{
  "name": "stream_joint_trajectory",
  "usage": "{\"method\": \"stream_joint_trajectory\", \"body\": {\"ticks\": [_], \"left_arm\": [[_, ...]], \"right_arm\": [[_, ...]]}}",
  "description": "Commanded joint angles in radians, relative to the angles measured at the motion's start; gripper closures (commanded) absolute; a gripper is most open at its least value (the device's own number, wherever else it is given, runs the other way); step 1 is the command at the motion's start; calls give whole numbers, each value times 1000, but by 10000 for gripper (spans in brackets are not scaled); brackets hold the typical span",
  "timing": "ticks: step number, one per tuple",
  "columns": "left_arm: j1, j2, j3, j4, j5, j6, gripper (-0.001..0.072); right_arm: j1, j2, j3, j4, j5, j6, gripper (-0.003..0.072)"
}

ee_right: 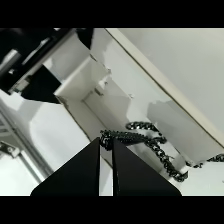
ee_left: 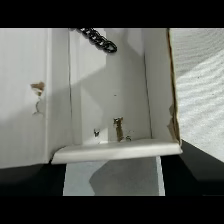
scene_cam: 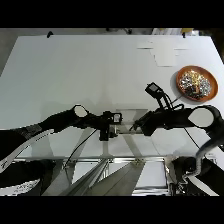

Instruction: Fold the box and place the chain.

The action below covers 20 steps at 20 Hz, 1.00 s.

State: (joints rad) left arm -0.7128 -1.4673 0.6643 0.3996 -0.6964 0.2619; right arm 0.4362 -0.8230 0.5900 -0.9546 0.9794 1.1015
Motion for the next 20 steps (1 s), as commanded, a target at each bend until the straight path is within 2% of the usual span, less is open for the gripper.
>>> {"method": "stream_joint_trajectory", "body": {"ticks": [1, 5, 6, 7, 12, 13, 14, 15, 17, 19, 20], "left_arm": [[0, 0, 0, 0, 0, 0, 500], [0, 0, 0, 0, 0, 0, 500], [0, 0, 0, 0, 0, 0, 500], [1, 0, 0, 0, 0, 0, 500], [0, 0, 0, 0, 0, 0, 500], [0, 0, 0, 0, 0, 0, 500], [0, 0, 0, 0, 0, 0, 500], [0, 0, 0, 0, 0, 0, 500], [0, 0, 0, 0, 0, 0, 500], [0, 0, 0, 0, 0, 0, 500], [0, 0, 0, 0, 0, 0, 500]], "right_arm": [[1, -98, -12, -10, -19, -12, 666], [1, -126, -11, -10, -16, -12, 648], [1, -126, -5, -11, 2, -12, 583], [-3, -126, 14, -21, 42, -12, 550], [-98, -126, 269, -56, 242, -7, 553], [-129, -126, 318, -58, 261, -7, 573], [-166, -126, 358, -74, 257, -8, 628], [-204, -126, 374, -107, 220, -6, 666], [-284, -142, 374, -244, 134, 80, 666], [-343, -193, 373, -418, 135, 214, 666], [-356, -223, 369, -459, 142, 254, 666]]}}
